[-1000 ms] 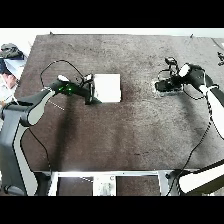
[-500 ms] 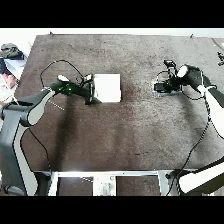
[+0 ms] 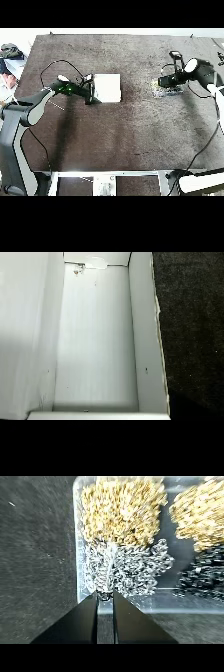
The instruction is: Fold the box and place the chain.
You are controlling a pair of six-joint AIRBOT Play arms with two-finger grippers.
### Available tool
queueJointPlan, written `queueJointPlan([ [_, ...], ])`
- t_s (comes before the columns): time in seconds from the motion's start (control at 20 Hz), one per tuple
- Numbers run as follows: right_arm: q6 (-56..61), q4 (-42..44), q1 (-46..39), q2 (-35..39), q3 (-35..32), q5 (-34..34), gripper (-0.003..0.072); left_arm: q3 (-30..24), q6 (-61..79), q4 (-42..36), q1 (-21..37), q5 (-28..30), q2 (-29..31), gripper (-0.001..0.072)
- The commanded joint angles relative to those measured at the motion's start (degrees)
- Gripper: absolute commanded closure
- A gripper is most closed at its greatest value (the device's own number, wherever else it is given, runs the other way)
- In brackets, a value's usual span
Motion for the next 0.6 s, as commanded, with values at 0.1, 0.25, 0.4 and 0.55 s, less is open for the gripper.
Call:
queueJointPlan([
  [0.1, -0.04, 0.04, 0.9, 11.17, 0.0, -2.45, 0.07, 0.02, 0.02, 0.02, 0.07, 0.02, -0.02, 0.0181],
  [0.25, -0.04, 0.02, 3.52, 19.61, 0.0, -9.99, 0.07, 0.02, 0.02, 0.02, 0.07, 0.02, -0.02, 0.0181],
  [0.4, -1.53, 0.0, 7.74, 26.34, 0.04, -19.47, 0.07, 0.02, 0.02, 0.02, 0.07, 0.02, -0.02, 0.0181],
  [0.55, -2.05, -0.66, 12.09, 30.34, 0.04, -30.01, 0.07, 0.02, 0.02, 0.02, 0.07, 0.02, -0.02, 0.0181],
])
